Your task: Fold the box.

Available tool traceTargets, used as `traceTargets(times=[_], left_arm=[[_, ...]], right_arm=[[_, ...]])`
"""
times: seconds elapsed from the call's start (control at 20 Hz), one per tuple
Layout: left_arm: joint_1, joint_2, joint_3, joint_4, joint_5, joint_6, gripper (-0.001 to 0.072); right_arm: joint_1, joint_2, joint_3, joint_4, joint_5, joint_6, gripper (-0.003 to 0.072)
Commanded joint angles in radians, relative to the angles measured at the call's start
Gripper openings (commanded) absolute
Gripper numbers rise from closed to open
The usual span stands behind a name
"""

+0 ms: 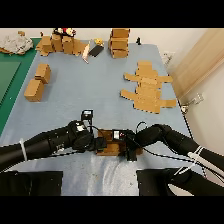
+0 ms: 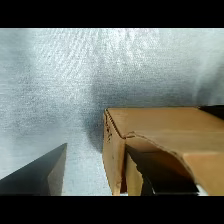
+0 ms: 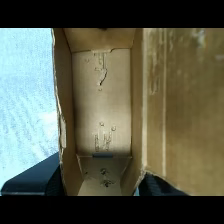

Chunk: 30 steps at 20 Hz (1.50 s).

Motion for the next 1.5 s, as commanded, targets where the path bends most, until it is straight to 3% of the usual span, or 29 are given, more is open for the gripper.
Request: traceTargets(times=[0.0,0.4,1.1,1.2,1.45], left_arm=[[-0.028,-0.043,0.038,0.022,-0.017,-0.041,0.0518],[-0.048,-0.128,0.122,0.023,-0.087,-0.012,0.0519],[-0.057,-0.147,0.128,0.087,-0.074,-0.01,0.0517],[-0.057,-0.152,0.128,0.087,-0.066,0.01,0.0346],[-0.057,-0.167,0.129,0.082,-0.055,0.024,0.0348]], right_arm=[[0.001,0.0,0.0,0.0,0.0,0.0,0.0497],[0.001,0.0,0.0,0.0,0.0,0.0,0.0497],[0.001,0.0,0.0,0.0,0.0,0.0,0.0497],[0.001,0.0,0.0,0.0,0.0,0.0,0.0497],[0.001,0.0,0.0,0.0,0.0,0.0,0.0497]])
